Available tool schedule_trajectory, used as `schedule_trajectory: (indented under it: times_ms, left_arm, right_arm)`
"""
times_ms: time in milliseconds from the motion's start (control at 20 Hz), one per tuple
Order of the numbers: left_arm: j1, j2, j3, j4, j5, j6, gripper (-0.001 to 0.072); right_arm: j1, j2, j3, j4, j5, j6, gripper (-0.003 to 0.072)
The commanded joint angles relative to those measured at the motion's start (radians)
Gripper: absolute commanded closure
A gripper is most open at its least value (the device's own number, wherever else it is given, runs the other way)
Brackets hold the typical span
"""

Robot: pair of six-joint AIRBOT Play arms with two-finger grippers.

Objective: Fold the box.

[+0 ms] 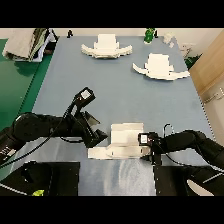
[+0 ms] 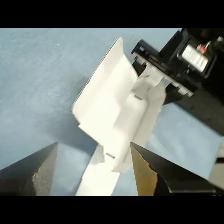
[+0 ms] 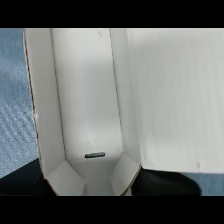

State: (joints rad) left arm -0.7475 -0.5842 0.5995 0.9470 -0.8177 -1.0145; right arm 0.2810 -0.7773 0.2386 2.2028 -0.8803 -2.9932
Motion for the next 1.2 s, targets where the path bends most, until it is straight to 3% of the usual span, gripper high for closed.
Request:
schedule_trajectory:
  times_ms: [0,200,400,550,750,900,950,1000,1100,1150]
  left_arm:
    - [0.002,0.008,-0.003,0.056,-0.049,0.175,0.0011]
    - [0.006,0.003,-0.107,0.055,-0.047,0.452,0.0011]
    - [-0.031,-0.047,-0.21,0.013,-0.02,0.573,0.0011]
    - [-0.074,-0.11,-0.23,-0.101,0.028,0.669,0.0072]
    - [-0.121,-0.196,-0.23,-0.177,0.122,0.712,0.0072]
    - [-0.136,-0.238,-0.229,-0.191,0.138,0.712,0.0076]
    - [-0.144,-0.248,-0.229,-0.205,0.157,0.713,0.0197]
    - [-0.152,-0.261,-0.229,-0.215,0.188,0.713,0.0242]
    - [-0.169,-0.286,-0.229,-0.237,0.24,0.712,0.0243]
    - [-0.182,-0.298,-0.227,-0.259,0.253,0.712,0.0284]
  right_arm:
    - [0.0,0.0,0.0,0.0,0.0,0.0,0.0087]
    - [0.0,0.0,0.0,0.0,0.0,0.0,0.0088]
    - [0.0,0.0,0.0,0.0,0.0,0.0,0.0087]
    - [0.0,0.0,0.0,0.0,0.0,0.0,0.0087]
    - [0.0,0.0,0.0,0.0,0.0,0.0,0.0088]
    - [0.0,0.0,0.0,0.0,0.0,0.0,0.0087]
    - [0.0,0.0,0.0,0.0,0.0,0.0,0.0088]
    - [0.0,0.0,0.0,0.0,0.0,0.0,0.0088]
    - [0.0,0.0,0.0,0.0,0.0,0.0,0.0088]
    - [0.0,0.0,0.0,0.0,0.0,0.0,0.0087]
